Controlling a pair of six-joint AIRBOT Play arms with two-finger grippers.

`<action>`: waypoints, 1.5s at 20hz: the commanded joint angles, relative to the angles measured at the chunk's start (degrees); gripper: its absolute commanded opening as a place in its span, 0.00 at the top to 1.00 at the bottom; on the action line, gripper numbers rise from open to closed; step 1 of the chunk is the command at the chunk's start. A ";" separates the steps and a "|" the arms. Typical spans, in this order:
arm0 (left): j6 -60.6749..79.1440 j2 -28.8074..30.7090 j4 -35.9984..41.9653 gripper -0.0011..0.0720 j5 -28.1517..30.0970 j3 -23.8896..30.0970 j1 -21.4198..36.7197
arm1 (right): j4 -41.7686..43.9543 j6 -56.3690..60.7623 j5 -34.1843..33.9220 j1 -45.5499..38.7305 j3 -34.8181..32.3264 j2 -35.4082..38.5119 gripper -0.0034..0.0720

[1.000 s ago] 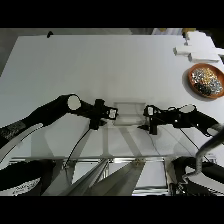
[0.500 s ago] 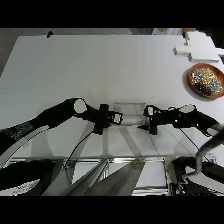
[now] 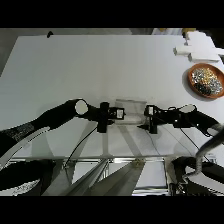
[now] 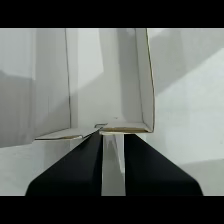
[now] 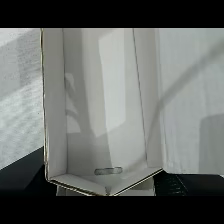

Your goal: Fold the box and place the chain.

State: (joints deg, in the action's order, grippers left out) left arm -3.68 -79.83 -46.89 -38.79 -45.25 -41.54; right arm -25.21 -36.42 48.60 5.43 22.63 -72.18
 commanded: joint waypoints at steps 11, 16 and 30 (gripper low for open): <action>0.90 -1.99 5.33 0.47 4.35 0.02 -3.26 | -0.04 -0.04 0.11 -0.02 0.00 0.04 0.43; 0.81 -2.12 5.33 0.28 4.90 0.02 -3.48 | -0.04 -0.04 0.11 -0.02 0.00 0.04 0.43; -54.05 20.83 -16.20 0.98 -15.41 0.02 9.31 | -0.04 -0.04 0.11 -0.02 -0.02 0.04 0.43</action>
State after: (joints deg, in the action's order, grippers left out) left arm -37.67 -63.59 -56.66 -50.50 -45.23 -36.16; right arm -25.26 -36.38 48.73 5.43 22.63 -72.16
